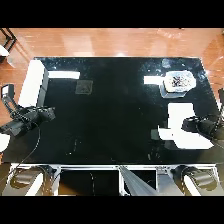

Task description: Fold the box and place the chain.

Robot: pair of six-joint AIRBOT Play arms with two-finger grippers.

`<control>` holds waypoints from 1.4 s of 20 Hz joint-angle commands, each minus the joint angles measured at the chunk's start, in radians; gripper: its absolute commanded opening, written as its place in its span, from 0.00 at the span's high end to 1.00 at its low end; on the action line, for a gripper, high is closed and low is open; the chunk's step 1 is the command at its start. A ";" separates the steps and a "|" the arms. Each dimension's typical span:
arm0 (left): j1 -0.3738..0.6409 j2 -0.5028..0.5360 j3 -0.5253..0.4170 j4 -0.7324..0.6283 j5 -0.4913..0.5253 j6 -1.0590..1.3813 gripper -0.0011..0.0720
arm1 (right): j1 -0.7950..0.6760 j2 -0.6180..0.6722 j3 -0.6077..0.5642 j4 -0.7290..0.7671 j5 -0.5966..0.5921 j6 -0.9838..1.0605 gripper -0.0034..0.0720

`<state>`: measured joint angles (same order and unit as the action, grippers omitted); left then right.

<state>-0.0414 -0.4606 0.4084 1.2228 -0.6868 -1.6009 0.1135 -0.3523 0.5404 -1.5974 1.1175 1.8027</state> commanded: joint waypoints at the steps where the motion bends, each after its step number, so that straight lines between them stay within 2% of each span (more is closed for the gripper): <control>1: 0.000 -0.001 -0.001 -0.009 -0.002 0.000 0.95 | 0.001 0.000 -0.001 0.000 0.000 0.000 0.93; 7: 0.000 -0.001 -0.001 -0.033 -0.001 -0.001 0.95 | 0.001 0.000 -0.001 0.000 0.000 0.000 0.93; 13: 0.000 -0.001 -0.001 -0.055 0.105 -0.001 0.95 | 0.001 0.000 -0.001 0.000 0.000 0.000 0.93; 16: 0.001 -0.002 -0.001 -0.058 0.110 -0.001 0.94 | 0.001 0.000 -0.001 0.000 -0.004 0.000 0.93; 17: 0.000 -0.001 -0.001 -0.057 0.106 -0.001 0.79 | 0.001 0.000 -0.001 0.003 -0.040 0.000 0.93; 18: 0.000 -0.002 -0.001 -0.057 0.106 -0.001 0.41 | 0.001 0.000 -0.001 0.004 -0.078 0.000 0.93; 19: 0.000 -0.002 -0.001 -0.057 0.103 -0.001 0.11 | 0.001 0.000 -0.001 0.004 -0.105 0.000 0.93; 22: 0.000 -0.002 -0.001 -0.056 0.075 0.000 0.11 | 0.001 0.000 -0.001 0.041 -0.158 0.000 0.93; 26: 0.000 -0.001 -0.001 -0.057 0.005 0.025 0.11 | 0.001 0.000 -0.002 0.100 -0.157 0.001 0.91; 27: -0.001 -0.002 -0.001 -0.057 -0.013 0.030 0.11 | 0.001 0.000 -0.002 0.105 -0.156 0.001 0.56; 28: -0.001 -0.002 -0.001 -0.056 -0.028 0.030 0.11 | 0.001 0.000 -0.003 0.107 -0.147 0.002 0.02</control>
<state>-0.0414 -0.4618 0.4080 1.1664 -0.6613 -1.5852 0.1135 -0.3523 0.5388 -1.5200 0.9733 1.8030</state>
